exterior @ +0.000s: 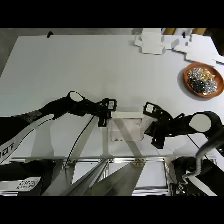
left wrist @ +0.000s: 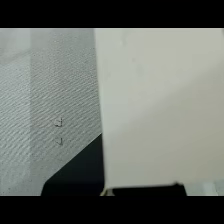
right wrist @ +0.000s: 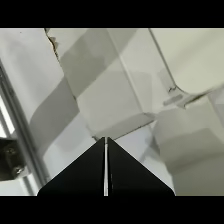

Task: Fold the box and place the chain.

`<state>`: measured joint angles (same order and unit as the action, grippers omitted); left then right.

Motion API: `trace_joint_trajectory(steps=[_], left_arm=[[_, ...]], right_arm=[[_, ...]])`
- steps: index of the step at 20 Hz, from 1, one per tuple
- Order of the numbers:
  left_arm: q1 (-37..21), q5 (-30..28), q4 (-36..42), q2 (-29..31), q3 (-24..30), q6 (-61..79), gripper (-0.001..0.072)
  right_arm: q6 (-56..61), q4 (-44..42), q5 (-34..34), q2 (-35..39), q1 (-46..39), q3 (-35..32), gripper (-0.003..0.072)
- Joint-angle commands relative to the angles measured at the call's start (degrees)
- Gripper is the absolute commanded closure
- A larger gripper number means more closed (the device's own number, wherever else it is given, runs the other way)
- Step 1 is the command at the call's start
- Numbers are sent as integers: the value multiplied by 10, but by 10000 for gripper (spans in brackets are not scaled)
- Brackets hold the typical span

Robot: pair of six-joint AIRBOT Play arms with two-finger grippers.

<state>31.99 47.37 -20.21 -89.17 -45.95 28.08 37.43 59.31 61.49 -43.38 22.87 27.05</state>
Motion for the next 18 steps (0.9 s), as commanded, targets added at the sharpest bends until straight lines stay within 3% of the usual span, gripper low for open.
trace_joint_trajectory(steps=[1,2,5,6,9,18], left_arm=[[0,2,0,0,0,0,697],[0,2,0,0,0,0,697],[0,2,0,0,0,0,697],[0,2,0,0,0,0,697],[0,2,0,0,0,0,698],[0,2,0,0,0,0,698]], right_arm=[[-35,54,-91,0,64,-18,614],[-34,84,-118,0,86,-29,536],[-35,130,-186,0,142,-77,147],[-35,135,-208,0,156,-89,103],[-32,143,-256,0,181,-118,89],[-35,153,-301,-7,188,-122,90]])
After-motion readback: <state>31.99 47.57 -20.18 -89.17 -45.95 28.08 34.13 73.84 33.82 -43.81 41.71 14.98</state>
